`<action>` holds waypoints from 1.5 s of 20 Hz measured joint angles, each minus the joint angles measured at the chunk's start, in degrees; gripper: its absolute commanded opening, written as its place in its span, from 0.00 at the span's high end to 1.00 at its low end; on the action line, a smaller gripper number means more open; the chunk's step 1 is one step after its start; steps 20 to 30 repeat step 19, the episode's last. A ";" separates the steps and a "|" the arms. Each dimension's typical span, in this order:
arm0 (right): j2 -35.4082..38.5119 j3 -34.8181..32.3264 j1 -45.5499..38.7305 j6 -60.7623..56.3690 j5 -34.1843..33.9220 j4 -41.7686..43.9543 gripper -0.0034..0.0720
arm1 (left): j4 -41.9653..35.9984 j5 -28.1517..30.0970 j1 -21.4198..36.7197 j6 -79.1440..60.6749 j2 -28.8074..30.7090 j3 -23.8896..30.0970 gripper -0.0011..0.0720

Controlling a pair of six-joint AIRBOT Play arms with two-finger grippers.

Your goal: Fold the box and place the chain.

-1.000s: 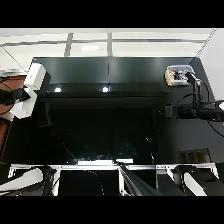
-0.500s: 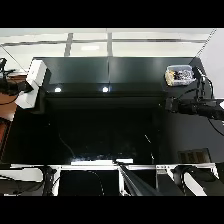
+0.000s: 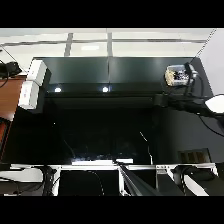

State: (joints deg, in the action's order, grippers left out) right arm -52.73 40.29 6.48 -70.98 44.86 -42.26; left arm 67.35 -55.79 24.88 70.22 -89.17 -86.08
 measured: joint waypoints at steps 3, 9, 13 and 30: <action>-5.81 0.00 3.34 -0.04 -2.86 -5.29 0.93 | -7.67 -5.53 -1.90 -1.53 5.03 5.64 0.95; -11.72 0.00 4.46 -0.20 -5.79 -18.32 0.93 | -15.13 2.75 -8.68 -11.96 25.33 36.20 0.95; -12.44 0.00 4.52 -0.17 -6.21 -20.98 0.93 | -16.39 12.11 -10.05 -15.69 37.27 50.31 0.95; -12.70 0.00 4.52 -0.15 -6.51 -21.86 0.93 | -16.94 16.65 -10.54 -17.18 42.34 55.78 0.95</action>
